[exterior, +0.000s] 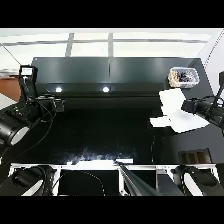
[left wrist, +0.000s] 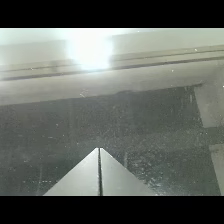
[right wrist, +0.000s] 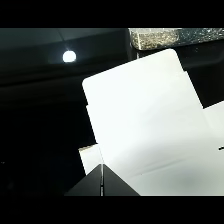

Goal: Fold the box and place the chain.

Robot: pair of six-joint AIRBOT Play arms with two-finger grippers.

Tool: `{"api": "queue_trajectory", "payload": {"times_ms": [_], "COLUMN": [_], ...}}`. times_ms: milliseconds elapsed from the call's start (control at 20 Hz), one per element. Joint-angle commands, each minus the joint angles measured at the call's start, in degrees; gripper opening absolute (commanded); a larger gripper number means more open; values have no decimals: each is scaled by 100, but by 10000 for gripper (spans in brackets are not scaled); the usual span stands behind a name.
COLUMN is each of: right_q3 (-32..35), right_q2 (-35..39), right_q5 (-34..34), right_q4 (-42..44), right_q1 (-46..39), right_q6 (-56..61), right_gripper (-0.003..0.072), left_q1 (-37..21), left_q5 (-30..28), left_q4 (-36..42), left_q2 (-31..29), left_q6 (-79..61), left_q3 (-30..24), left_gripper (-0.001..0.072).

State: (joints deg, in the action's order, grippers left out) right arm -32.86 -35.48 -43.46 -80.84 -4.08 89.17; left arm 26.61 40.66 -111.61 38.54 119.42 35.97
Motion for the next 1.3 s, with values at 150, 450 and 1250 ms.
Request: {"api": "queue_trajectory", "payload": {"times_ms": [150, 450, 1250], "right_q3": [4, 4, 9], "right_q2": [2, 2, -293], "right_q5": [0, 0, 1526], "right_q4": [2, 2, -1344], "right_q1": [2, 2, -81], "right_q6": [2, 2, -184], "right_gripper": [23, 23, 705], "left_q1": [4, 4, -20], "left_q5": [0, 0, -2352], "left_q4": [0, 0, 286], "left_q2": [2, 2, 450], "left_q6": [-2, -2, 46], "left_q3": [-2, -2, 0], "left_gripper": [28, 28, 703]}}
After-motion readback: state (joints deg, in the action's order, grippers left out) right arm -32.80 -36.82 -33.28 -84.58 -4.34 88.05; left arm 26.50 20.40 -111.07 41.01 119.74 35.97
